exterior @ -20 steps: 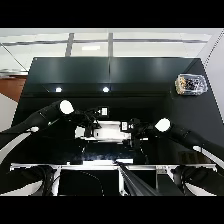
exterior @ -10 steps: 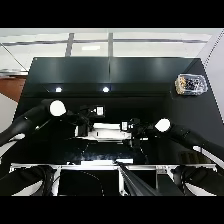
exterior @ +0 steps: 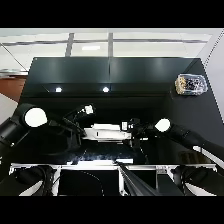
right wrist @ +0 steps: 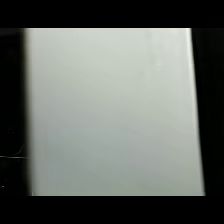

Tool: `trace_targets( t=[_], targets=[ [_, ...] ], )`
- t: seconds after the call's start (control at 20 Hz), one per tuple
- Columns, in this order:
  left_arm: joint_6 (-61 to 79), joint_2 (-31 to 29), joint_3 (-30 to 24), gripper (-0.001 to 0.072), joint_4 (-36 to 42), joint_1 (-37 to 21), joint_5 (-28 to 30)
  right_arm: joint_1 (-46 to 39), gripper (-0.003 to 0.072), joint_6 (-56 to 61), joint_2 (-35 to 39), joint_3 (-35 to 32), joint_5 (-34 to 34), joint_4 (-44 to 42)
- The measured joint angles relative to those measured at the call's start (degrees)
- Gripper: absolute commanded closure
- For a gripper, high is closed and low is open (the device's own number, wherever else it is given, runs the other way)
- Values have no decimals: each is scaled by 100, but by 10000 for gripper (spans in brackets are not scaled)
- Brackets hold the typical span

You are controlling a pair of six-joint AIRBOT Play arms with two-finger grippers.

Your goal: Fold the box and place the chain.

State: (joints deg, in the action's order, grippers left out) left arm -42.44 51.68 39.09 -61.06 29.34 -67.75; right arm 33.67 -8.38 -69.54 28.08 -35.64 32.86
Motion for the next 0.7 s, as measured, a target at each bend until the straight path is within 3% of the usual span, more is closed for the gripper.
trace_targets(
  t=[0.15,0.35,0.5,0.7],
  targets=[
    [-142,-85,-544,679,1231,179,828,0,88,0,0,0,0,0],
    [-103,-105,-1084,676,2280,511,2837,0,88,0,0,0,-2,0],
    [-63,74,-1241,676,2717,697,4306,0,88,0,0,0,-2,0],
    [-42,605,-1294,676,2924,787,5222,0,88,0,0,0,-2,0]
  ],
)
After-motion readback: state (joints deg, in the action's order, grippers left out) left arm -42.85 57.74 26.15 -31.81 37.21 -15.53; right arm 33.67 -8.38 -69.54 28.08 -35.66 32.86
